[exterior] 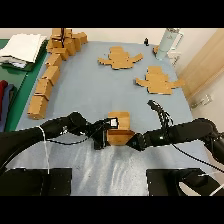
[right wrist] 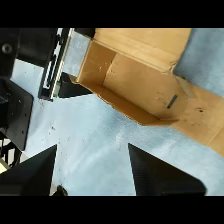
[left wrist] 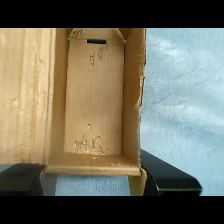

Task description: Fold the box.

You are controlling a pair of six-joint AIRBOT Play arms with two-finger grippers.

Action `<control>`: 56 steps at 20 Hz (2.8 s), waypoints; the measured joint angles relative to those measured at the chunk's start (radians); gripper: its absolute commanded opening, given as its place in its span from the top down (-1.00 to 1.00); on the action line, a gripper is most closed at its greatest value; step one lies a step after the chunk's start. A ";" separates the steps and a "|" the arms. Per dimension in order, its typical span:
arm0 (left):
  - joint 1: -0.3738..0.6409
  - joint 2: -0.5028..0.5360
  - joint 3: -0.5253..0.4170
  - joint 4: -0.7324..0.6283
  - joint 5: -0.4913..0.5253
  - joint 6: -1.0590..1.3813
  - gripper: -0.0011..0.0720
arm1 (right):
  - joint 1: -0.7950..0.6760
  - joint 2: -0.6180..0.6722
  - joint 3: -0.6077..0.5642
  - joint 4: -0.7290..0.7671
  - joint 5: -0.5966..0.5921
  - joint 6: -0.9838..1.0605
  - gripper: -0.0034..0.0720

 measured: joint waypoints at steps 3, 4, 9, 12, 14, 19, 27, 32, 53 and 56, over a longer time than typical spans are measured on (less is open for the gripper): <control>0.004 0.013 0.002 0.027 0.034 -0.001 -0.34 | 0.000 0.000 0.000 0.003 0.021 0.024 -1.00; 0.004 0.015 0.002 0.033 0.043 -0.001 -0.34 | 0.000 0.000 0.000 0.003 0.033 0.029 -1.00; 0.000 0.018 -0.002 0.046 0.067 -0.001 -0.34 | 0.000 -0.002 0.000 0.002 0.107 0.038 -1.00; 0.000 0.014 -0.006 0.046 0.062 -0.001 -0.34 | 0.000 -0.024 0.000 -0.001 0.127 0.039 -1.00; 0.002 0.007 -0.006 0.042 0.053 -0.003 -0.34 | 0.000 -0.047 0.000 -0.002 0.132 0.039 -1.00; 0.001 -0.007 -0.007 0.044 0.041 -0.003 -0.34 | 0.000 -0.095 0.000 -0.002 0.145 0.039 0.32; 0.001 -0.012 -0.008 0.047 0.036 -0.001 -0.34 | 0.000 -0.222 0.074 0.007 0.272 -0.003 0.90; 0.001 -0.012 -0.008 0.049 0.035 -0.001 -0.34 | 0.000 -0.454 0.200 0.003 0.324 -0.137 0.90; 0.001 -0.013 -0.008 0.049 0.032 0.000 -0.34 | 0.000 -0.494 0.259 -0.035 0.214 -0.444 0.90; 0.001 -0.013 -0.008 0.049 0.032 0.000 -0.34 | 0.000 -0.355 0.231 -0.062 0.125 -0.449 0.90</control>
